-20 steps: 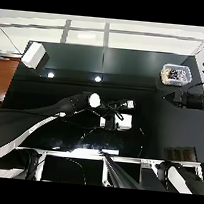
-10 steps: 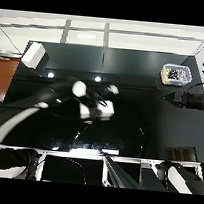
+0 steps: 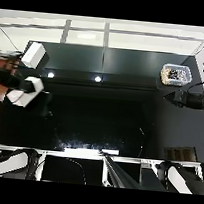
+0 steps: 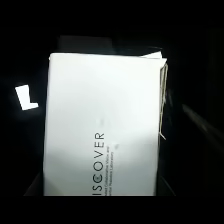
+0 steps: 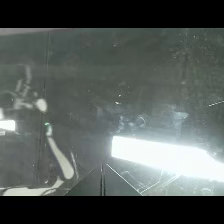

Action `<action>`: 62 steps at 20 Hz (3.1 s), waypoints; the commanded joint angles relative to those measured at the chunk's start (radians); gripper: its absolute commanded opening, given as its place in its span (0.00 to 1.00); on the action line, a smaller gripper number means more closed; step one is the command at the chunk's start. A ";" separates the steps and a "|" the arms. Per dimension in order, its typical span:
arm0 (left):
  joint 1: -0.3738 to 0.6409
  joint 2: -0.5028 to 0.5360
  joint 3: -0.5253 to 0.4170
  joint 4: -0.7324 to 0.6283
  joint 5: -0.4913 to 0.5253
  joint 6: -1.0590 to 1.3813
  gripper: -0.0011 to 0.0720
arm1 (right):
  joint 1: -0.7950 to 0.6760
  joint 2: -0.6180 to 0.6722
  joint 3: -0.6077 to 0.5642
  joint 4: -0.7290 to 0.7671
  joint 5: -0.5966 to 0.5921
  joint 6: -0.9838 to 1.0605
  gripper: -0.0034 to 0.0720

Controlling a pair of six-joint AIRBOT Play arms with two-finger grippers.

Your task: Fold the box and place the chain.

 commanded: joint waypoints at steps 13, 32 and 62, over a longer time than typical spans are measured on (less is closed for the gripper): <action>0.098 -0.431 0.372 -0.148 0.286 0.187 0.38 | 0.000 0.000 0.000 0.003 -0.080 -0.007 0.07; 0.004 -0.067 0.536 -0.063 -0.448 -0.401 0.05 | 0.058 0.154 0.001 0.062 0.098 -0.006 0.06; -0.566 0.924 -0.602 -0.385 0.306 -0.526 0.05 | 0.058 0.384 -0.324 -0.202 -0.121 -0.031 0.07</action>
